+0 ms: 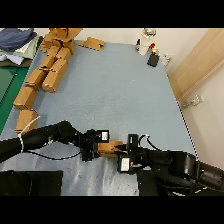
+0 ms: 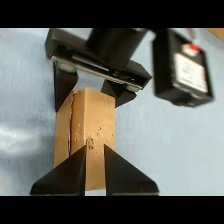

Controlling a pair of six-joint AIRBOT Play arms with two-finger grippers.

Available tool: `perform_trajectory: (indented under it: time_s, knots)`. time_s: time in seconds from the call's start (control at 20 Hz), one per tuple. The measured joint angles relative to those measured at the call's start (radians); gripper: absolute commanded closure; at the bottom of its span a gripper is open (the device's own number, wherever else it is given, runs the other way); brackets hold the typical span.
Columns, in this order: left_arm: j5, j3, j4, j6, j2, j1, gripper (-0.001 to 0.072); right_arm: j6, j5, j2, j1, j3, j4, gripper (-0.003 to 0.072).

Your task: Fold the box.

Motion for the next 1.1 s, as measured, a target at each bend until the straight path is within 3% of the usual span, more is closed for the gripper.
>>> perform_trajectory:
  time_s: [0.3,0.45,0.65,0.75,1.1]
  knots:
    - [0.0,0.0,0.0,0.0,0.0,0.0,0.0198,0.89,-0.112,0.14,-0.062,0.025,0.049,0.0684]
    - [0.0,0.0,0.0,-0.001,0.0,0.0,0.0198,1.161,0.019,0.206,-0.073,-0.08,0.21,0.0684]
    - [0.0,0.0,0.0,-0.001,0.0,0.0,0.0197,1.321,0.369,0.208,-0.056,-0.249,0.434,0.0684]
    - [0.0,0.0,-0.001,-0.001,0.0,0.0,0.0197,1.373,0.489,0.168,-0.047,-0.29,0.485,0.0684]
    - [0.0,0.0,-0.001,-0.001,0.0,0.0,0.0198,1.433,0.705,-0.033,-0.034,-0.308,0.542,0.0684]
